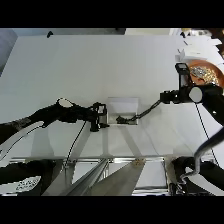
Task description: Fold the box and place the chain.
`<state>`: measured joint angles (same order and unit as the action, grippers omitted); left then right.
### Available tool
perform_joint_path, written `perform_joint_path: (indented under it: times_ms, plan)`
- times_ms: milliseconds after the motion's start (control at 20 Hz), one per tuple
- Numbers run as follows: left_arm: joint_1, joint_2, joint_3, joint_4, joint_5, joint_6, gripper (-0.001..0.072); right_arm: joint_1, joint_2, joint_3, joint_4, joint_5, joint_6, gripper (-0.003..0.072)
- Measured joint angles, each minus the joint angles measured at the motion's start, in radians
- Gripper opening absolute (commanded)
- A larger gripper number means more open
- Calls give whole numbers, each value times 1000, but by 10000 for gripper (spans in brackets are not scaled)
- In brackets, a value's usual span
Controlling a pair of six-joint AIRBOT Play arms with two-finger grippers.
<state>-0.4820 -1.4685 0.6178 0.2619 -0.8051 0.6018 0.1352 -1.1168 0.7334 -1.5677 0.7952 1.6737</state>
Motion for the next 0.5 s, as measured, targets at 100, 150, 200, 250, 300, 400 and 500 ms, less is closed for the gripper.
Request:
perform_joint_path:
  times_ms: [100, 150, 200, 250, 300, 400, 500]
  plan:
    - [0, 0, 0, 0, 0, 0, 225, 0, -45, 0, -8, -13, -16, 327]
    - [0, 0, 0, 0, 0, 0, 225, 0, -66, 0, -8, -19, -27, 326]
    - [0, 0, 0, 0, 0, 0, 225, 0, -86, 0, -11, -23, -45, 326]
    - [0, 0, 0, 0, 0, 0, 225, 0, -102, 0, -11, -24, -59, 326]
    - [0, 0, 0, 0, 0, 0, 225, 0, -118, 0, -14, -28, -79, 325]
    - [0, 0, 0, 0, 0, 0, 225, 0, -141, 0, -15, -40, -118, 315]
    - [0, 0, 0, 0, 0, 0, 225, 0, -155, 0, -16, -52, -150, 289]
